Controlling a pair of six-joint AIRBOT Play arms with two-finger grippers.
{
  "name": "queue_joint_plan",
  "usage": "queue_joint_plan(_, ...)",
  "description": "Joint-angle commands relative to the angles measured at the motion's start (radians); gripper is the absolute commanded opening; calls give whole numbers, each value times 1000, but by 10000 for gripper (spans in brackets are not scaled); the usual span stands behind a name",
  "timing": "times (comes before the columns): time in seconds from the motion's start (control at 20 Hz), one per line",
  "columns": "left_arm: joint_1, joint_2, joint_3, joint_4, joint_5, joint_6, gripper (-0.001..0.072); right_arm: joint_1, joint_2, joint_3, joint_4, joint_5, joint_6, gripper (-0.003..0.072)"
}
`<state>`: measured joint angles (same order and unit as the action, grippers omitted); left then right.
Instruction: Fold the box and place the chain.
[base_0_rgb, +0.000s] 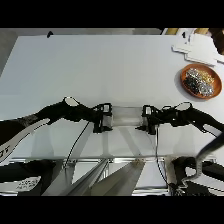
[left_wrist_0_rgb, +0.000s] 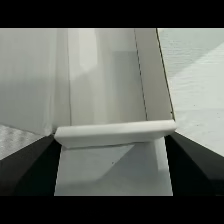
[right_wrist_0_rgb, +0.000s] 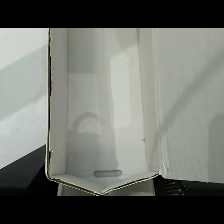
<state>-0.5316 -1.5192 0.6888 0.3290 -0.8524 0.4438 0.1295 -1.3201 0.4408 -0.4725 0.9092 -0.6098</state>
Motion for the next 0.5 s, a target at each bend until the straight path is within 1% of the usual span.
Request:
queue_joint_plan(0.0, -10, 1, 0, 1, 31, -16, 697, 0, 1, 0, 2, -1, 3, 343)
queue_joint_plan(0.2, -45, 0, 2, -16, 51, -13, 696, 0, 0, 0, 2, -1, 3, 343)
queue_joint_plan(0.35, -42, 0, 2, -30, 52, -14, 692, 0, 0, 0, 2, -1, 3, 343)
queue_joint_plan(0.4, -40, 0, 2, -33, 51, -14, 666, 0, 0, 0, 2, -1, 3, 343)
queue_joint_plan(0.45, -40, 0, 2, -33, 52, -14, 613, 0, 0, 0, 2, -1, 3, 343)
